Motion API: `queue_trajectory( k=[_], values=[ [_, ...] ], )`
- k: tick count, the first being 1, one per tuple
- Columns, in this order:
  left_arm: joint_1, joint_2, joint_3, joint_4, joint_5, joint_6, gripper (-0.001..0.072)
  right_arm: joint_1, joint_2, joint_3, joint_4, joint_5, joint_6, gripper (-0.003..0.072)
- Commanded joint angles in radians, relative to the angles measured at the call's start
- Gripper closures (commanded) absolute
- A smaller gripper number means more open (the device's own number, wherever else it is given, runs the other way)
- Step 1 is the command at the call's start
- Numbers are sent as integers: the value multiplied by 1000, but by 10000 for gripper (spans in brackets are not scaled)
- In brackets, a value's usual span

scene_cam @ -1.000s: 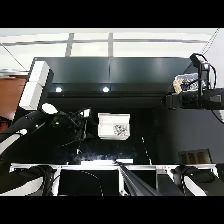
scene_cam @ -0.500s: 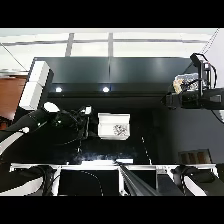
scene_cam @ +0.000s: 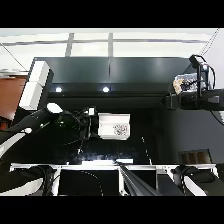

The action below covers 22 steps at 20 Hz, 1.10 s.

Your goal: Fold the box and place the chain.

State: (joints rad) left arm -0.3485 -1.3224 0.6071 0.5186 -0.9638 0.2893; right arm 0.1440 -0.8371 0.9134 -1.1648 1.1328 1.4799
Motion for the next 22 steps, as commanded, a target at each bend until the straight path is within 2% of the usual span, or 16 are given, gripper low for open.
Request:
queue_trajectory(
  k=[1, 3, 5, 6, 7, 9, 11, 14, 15, 17, 20, 22],
  values=[
    [-8, -1, 1, 2, 14, -7, 244, 1, -1, -32, 1, -32, 1, 279],
    [-8, -1, 1, 2, 14, -7, 244, 2, -8, -58, 48, -84, 1, 278],
    [-9, -1, 1, 2, 14, -7, 244, 23, -47, -98, 168, -126, -13, 272],
    [-11, -1, 1, 4, 14, -7, 244, 52, -79, -109, 181, -167, -29, 115],
    [-11, -1, 1, 5, 14, -6, 244, 90, -125, -108, 186, -230, -48, 49],
    [-11, -1, 1, 5, 14, -7, 244, 137, -229, -90, 232, -379, -63, 50],
    [-11, -1, 1, 5, 14, -7, 243, 160, -356, -20, 322, -417, -143, 49],
    [-11, -1, 1, 5, 14, -7, 243, 203, -473, 68, 442, -395, -496, 53],
    [-11, -1, 1, 5, 14, -7, 243, 217, -474, 71, 443, -388, -641, 53],
    [-11, -1, 1, 5, 14, -7, 244, 234, -469, 71, 443, -297, -846, 53],
    [-11, -1, 1, 5, 14, -7, 244, 234, -455, 71, 430, -96, -879, 54],
    [-11, -1, 1, 5, 14, -7, 243, 234, -453, 53, 454, -32, -878, 55]
  ],
)
